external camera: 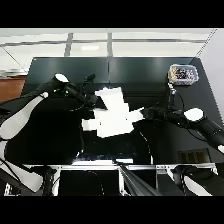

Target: Fold the box and place the chain.

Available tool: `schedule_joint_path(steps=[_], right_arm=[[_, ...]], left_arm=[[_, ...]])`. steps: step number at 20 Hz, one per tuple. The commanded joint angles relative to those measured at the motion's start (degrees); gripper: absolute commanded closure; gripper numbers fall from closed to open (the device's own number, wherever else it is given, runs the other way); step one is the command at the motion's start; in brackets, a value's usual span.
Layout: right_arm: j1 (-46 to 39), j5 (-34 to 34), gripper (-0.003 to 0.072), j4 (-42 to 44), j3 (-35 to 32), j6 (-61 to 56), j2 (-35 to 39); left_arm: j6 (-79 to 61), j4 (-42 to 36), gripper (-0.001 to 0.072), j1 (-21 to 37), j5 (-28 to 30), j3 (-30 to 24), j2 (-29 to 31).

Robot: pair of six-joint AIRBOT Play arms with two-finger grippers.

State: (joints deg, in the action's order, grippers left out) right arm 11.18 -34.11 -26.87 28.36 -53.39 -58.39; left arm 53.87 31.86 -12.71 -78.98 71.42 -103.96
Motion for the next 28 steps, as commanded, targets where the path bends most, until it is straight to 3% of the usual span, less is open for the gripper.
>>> schedule_joint_path(steps=[1,2,4,6,7,8,9,10,13,15,16,19,20,22,28], right_arm=[[0.0,-0.2,0.067,0.0,0.0,0.0,0.0],[0.0,-0.3,0.067,0.0,0.0,0.0,0.0],[0.0,-0.3,0.067,0.0,0.0,0.0,0.0],[0.0,-0.3,0.067,0.0,0.0,0.0,0.0],[0.0,-0.3,0.0668,0.0,0.0,0.0,0.0],[0.0,-0.1,0.0523,-0.1,0.0,0.0,0.0],[-0.5,0.0,0.0084,-0.6,0.3,0.0,0.0],[-1.7,-1.9,-0.0024,-2.6,1.5,0.0,0.1],[-6.5,-16.2,-0.0024,-13.5,9.2,0.8,0.1],[-7.1,-22.7,-0.0024,-20.0,13.4,5.8,0.1],[-7.1,-24.1,-0.0024,-21.8,14.4,8.5,0.1],[-6.6,-24.2,-0.0024,-23.1,14.4,15.5,0.1],[-5.8,-24.2,-0.0024,-23.1,14.4,19.1,0.0],[-3.3,-23.7,-0.0024,-23.1,14.2,26.2,0.0],[1.4,-17.7,-0.0024,-23.1,8.4,40.7,-0.1]], left_arm=[[-2.6,3.0,0.0124,-1.1,-4.0,2.8,-2.2],[-3.7,5.2,0.0235,-1.5,-4.2,4.0,-2.2],[-6.1,8.9,0.0356,-2.4,-5.1,6.1,-2.2],[-10.3,9.4,0.0575,-3.2,-7.1,7.3,-2.2],[-11.6,9.4,0.0634,-3.3,-7.5,7.7,-2.2],[-11.9,9.4,0.0681,-3.4,-7.6,8.1,-2.2],[-11.9,9.4,0.0681,-3.4,-7.9,8.6,-2.2],[-11.9,9.5,0.0683,-3.3,-8.6,9.2,-2.1],[-11.0,11.5,0.0688,-3.7,-8.5,9.8,0.7],[-11.6,11.7,0.0689,-5.1,-6.0,6.7,5.4],[-14.2,11.6,0.0689,-6.3,-0.9,2.6,9.3],[-30.5,10.7,0.0681,-10.1,25.5,-12.4,21.3],[-38.1,10.6,0.0681,-11.2,31.3,-15.6,23.5],[-50.1,10.8,0.0681,-12.4,32.1,-17.2,23.7],[-51.6,10.7,0.0682,-14.6,31.1,-17.1,19.0]])
